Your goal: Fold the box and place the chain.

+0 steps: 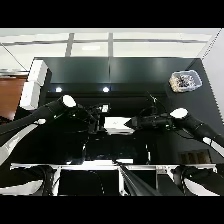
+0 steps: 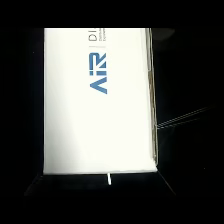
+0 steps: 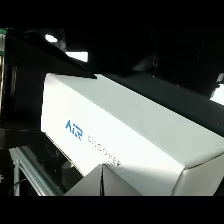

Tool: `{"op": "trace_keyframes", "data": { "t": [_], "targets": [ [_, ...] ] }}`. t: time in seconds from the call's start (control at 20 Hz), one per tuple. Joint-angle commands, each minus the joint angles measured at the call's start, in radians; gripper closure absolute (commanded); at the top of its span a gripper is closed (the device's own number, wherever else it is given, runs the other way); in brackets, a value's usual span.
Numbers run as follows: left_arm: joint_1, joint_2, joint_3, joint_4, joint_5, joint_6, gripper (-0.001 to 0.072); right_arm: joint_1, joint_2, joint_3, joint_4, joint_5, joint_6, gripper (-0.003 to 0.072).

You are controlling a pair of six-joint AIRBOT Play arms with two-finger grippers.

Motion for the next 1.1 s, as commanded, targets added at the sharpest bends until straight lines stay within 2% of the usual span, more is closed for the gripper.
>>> {"op": "trace_keyframes", "data": {
  "t": [0.0, 0.25, 0.35, 0.4, 0.45, 0.5, 0.65, 0.85, 0.95, 1.05],
  "targets": [
    [0.000, -0.001, 0.000, 0.000, 0.000, 0.000, 0.0265, -0.003, 0.009, 0.029, -0.020, 0.034, -0.055, 0.0669],
    [0.001, -0.001, 0.000, 0.000, 0.000, -0.002, 0.0265, -0.129, 0.160, 0.233, -0.214, 0.261, -0.054, 0.0669],
    [0.001, 0.000, 0.001, 0.000, 0.000, -0.038, 0.0262, -0.220, 0.254, 0.285, -0.334, 0.296, -0.014, 0.0669],
    [0.003, 0.005, 0.001, 0.011, 0.000, -0.078, 0.0215, -0.271, 0.300, 0.287, -0.389, 0.294, 0.012, 0.0669],
    [0.006, 0.011, 0.001, 0.038, 0.003, -0.106, 0.0003, -0.323, 0.334, 0.287, -0.448, 0.306, 0.050, 0.0669],
    [0.013, 0.021, 0.001, 0.060, 0.002, -0.137, -0.0011, -0.365, 0.354, 0.287, -0.502, 0.327, 0.088, 0.0669],
    [0.051, 0.102, 0.009, 0.083, -0.036, -0.165, -0.0011, -0.467, 0.368, 0.285, -0.623, 0.413, 0.136, 0.0669],
    [0.068, 0.231, 0.012, 0.072, -0.080, -0.253, -0.0011, -0.526, 0.368, 0.274, -0.665, 0.392, 0.151, 0.0669],
    [0.029, 0.241, 0.019, 0.029, -0.077, -0.262, -0.0010, -0.526, 0.367, 0.261, -0.647, 0.357, 0.151, 0.0669],
    [-0.045, 0.209, 0.042, 0.021, -0.008, -0.346, -0.0005, -0.526, 0.367, 0.241, -0.608, 0.335, 0.151, 0.0669]
  ]
}}
